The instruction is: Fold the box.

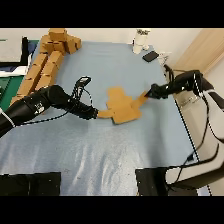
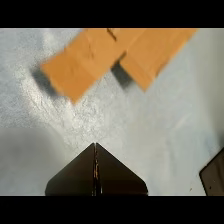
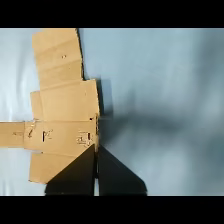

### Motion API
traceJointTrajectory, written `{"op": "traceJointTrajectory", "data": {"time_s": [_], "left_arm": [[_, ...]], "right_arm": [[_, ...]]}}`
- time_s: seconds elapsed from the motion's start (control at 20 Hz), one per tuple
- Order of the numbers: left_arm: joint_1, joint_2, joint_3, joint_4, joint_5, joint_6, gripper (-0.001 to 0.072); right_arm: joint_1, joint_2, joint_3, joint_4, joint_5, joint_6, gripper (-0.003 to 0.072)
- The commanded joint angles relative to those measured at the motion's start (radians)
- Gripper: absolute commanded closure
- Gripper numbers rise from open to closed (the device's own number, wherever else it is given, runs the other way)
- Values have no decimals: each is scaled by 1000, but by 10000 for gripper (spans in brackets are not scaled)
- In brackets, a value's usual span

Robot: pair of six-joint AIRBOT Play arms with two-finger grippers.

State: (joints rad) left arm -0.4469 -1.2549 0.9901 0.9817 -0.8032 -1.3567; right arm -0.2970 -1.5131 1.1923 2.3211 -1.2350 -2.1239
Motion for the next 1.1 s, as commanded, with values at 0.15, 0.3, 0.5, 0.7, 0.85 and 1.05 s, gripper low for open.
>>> {"op": "traceJointTrajectory", "data": {"time_s": [0.15, 0.3, 0.5, 0.7, 0.85, 1.05], "left_arm": [[0, 8, 0, -1, -114, 33, 699], [0, 8, 0, -1, -122, 33, 699], [0, 8, 0, -6, -123, 32, 699], [0, 8, 0, -17, -138, 32, 699], [0, 8, 0, -17, -140, 32, 699], [0, 8, 0, -18, -139, 31, 699]], "right_arm": [[31, 192, -277, -137, 43, 58, 310], [31, 176, -250, -152, 84, 25, 310], [31, 100, -181, -156, 56, -7, 310], [29, 65, -102, -206, 26, -4, 310], [29, 97, -23, -257, 16, 13, 277], [29, 32, 11, -299, 23, 22, 203]]}}
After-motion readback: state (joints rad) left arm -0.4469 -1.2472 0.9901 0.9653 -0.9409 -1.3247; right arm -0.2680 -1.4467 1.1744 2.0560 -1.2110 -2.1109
